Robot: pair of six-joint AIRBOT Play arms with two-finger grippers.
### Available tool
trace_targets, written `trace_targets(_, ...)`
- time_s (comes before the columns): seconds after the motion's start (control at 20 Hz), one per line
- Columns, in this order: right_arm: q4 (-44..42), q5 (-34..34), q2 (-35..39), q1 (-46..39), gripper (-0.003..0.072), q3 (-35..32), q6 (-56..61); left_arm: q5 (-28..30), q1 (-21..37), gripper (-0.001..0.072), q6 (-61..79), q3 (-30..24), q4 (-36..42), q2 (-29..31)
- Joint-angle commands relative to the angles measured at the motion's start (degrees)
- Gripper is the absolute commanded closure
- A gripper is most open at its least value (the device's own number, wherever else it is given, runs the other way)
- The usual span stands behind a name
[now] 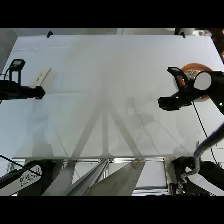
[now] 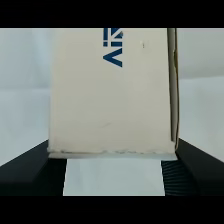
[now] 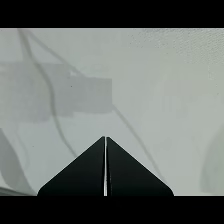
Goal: Fold the box and place the chain.
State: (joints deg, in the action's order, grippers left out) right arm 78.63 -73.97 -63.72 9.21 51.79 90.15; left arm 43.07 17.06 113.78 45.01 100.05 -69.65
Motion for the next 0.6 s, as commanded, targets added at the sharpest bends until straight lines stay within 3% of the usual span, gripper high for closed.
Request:
trace_targets(0.0, -0.02, 0.07, -0.02, -0.04, 0.0668, 0.07, -0.02, 4.35, 4.81, 0.0703, -4.79, -0.87, -8.31, -1.81)
trace_targets(0.15, -0.02, 0.07, -0.02, -0.04, 0.0668, 0.09, 0.00, 5.38, 4.79, 0.0686, -4.76, -1.20, -8.81, -3.15)
trace_targets(0.2, -0.02, 0.07, -0.02, -0.04, 0.0668, 0.09, 0.00, 5.35, 4.70, 0.0586, -4.76, -1.18, -8.79, -3.02)
trace_targets(0.3, -0.02, 0.07, -0.02, -0.04, 0.0668, 0.09, 0.00, 5.27, 4.63, 0.0145, -4.79, -1.18, -8.52, -2.14)
trace_targets(0.35, -0.02, 0.07, -0.02, -0.04, 0.0668, 0.09, 0.00, 5.05, 4.63, 0.0060, -4.76, -1.18, -8.46, -1.36)
trace_targets(0.45, -0.02, 0.07, -0.02, -0.04, 0.0668, 0.09, 0.00, 4.85, 4.63, 0.0059, -4.74, -1.18, -8.46, 0.37)
trace_targets(0.55, -0.02, 0.07, -0.02, -0.07, 0.0668, 0.09, 0.00, 4.02, 4.61, 0.0009, -4.72, -1.18, -8.09, 2.86)
